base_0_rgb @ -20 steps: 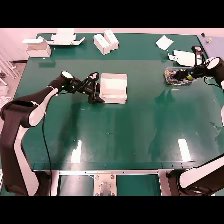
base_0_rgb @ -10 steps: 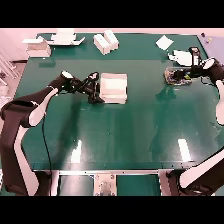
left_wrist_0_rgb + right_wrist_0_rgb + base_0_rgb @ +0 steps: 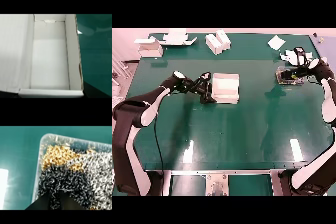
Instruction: Fold the box and place the chain.
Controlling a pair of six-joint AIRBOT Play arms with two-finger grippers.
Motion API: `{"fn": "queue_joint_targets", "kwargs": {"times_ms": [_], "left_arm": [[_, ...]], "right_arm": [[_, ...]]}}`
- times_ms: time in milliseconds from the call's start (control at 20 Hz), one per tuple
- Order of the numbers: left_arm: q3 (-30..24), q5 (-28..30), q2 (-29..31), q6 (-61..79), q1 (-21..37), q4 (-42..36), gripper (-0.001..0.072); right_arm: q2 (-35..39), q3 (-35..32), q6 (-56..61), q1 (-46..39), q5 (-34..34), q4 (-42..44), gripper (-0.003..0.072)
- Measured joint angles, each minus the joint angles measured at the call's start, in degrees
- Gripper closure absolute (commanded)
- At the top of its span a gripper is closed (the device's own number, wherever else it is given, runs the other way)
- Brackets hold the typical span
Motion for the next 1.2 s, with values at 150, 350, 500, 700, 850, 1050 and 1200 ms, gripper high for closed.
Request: {"fn": "queue_joint_targets", "kwargs": {"times_ms": [150,350,500,700,850,1050,1200], "left_arm": [[0.0,0.0,0.0,0.0,0.0,0.0,0.0169],[0.0,0.0,0.0,0.0,0.0,0.0,0.0169],[0.0,0.0,0.0,0.0,0.0,0.0,0.0169],[0.0,0.0,0.0,0.0,0.0,0.0,0.0169],[0.0,0.0,0.0,0.0,0.0,0.0,0.0169],[0.0,0.0,0.0,0.0,0.0,0.0,0.0168],[0.0,0.0,0.0,0.0,0.0,0.0,0.0169]], "right_arm": [[0.0,5.5,0.8,0.2,3.8,-0.8,0.0679],[1.1,11.5,4.6,0.2,10.7,-3.9,0.0680],[3.9,13.0,6.4,0.2,14.6,-6.2,0.0680],[8.5,13.7,7.4,0.3,16.8,-7.4,0.0680],[11.8,13.9,7.6,0.6,17.4,-8.0,0.0680],[15.9,14.0,7.8,1.7,18.1,-8.5,0.0680],[19.5,14.0,7.8,3.7,18.5,-8.6,0.0680]]}}
